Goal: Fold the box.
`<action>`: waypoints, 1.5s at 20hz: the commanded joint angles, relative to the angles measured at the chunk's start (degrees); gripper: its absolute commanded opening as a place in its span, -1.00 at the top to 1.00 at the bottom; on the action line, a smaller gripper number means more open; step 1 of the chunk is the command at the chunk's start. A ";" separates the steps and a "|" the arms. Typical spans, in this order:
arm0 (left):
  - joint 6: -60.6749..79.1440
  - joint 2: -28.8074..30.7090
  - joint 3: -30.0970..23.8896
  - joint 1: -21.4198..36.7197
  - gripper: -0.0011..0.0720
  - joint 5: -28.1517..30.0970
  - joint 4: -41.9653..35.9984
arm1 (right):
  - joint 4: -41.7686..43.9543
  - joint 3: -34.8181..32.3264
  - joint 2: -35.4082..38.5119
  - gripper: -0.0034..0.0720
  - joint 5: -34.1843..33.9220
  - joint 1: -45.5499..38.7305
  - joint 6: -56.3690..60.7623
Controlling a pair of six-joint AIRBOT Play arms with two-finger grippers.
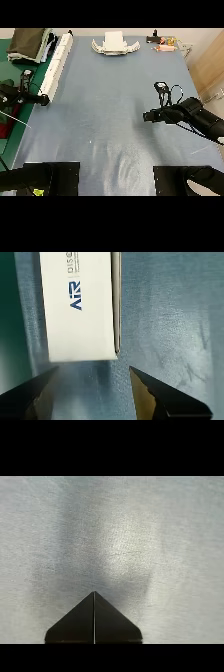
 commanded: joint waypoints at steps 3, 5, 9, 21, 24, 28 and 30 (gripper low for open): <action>-3.76 12.00 0.22 0.81 -0.85 -15.52 4.15 | 0.15 0.04 -0.02 0.90 0.02 0.00 0.00; -8.33 15.96 1.27 -1.11 0.93 -22.84 3.96 | 1.53 0.15 -0.02 0.90 0.02 0.00 -0.04; -15.17 18.43 6.19 -15.23 0.93 -27.76 4.09 | 7.56 5.38 -2.56 0.90 -1.01 0.09 -3.74; -36.87 2.56 15.23 -41.03 0.93 -27.02 4.04 | 11.58 25.42 -14.40 0.90 -4.74 6.14 -6.71; -36.87 2.56 15.23 -41.00 0.93 -26.97 4.07 | 11.58 25.42 -14.43 0.90 -4.74 6.14 -6.71; -36.87 2.56 15.23 -41.00 0.93 -26.97 4.07 | 11.61 25.42 -14.43 0.90 -4.74 6.14 -6.71; -36.87 2.54 15.23 -41.00 0.93 -26.97 4.07 | 11.58 25.42 -14.43 0.90 -4.74 6.14 -6.71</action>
